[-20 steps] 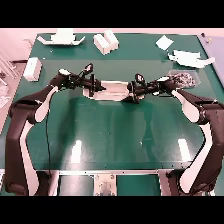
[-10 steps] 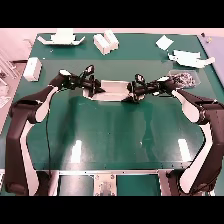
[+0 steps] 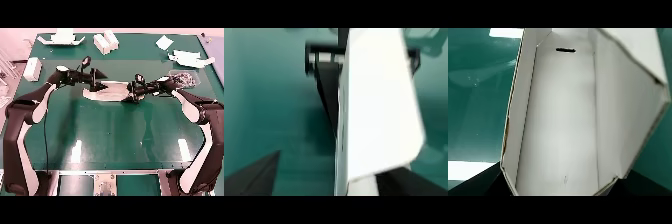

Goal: Fold the box and place the chain.

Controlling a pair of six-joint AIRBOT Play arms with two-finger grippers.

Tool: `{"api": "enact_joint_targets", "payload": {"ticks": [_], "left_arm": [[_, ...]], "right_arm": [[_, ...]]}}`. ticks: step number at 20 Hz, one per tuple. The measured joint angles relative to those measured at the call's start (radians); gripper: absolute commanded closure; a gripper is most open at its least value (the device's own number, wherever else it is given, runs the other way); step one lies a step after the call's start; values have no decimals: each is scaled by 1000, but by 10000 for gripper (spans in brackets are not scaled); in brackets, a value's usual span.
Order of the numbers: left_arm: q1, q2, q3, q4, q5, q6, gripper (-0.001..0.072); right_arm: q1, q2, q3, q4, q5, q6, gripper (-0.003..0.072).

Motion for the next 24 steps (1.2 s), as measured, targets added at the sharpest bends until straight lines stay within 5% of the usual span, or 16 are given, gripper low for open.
{"api": "enact_joint_targets", "payload": {"ticks": [12, 13, 14, 15, 24], "left_arm": [[69, 196, 10, 34, -116, -90, 3], [74, 199, 10, 36, -129, -95, 215], [75, 204, 11, 28, -141, -103, 506], [76, 209, 12, 14, -157, -119, 678], [84, 219, 10, 46, -267, -286, 695]], "right_arm": [[0, 0, 0, 1, -3, 1, 147], [0, 0, 0, 1, -3, 1, 147], [0, 0, 0, 1, -3, 1, 147], [0, 0, 0, 1, -3, 1, 146], [0, 0, 0, 1, -3, 1, 147]]}}
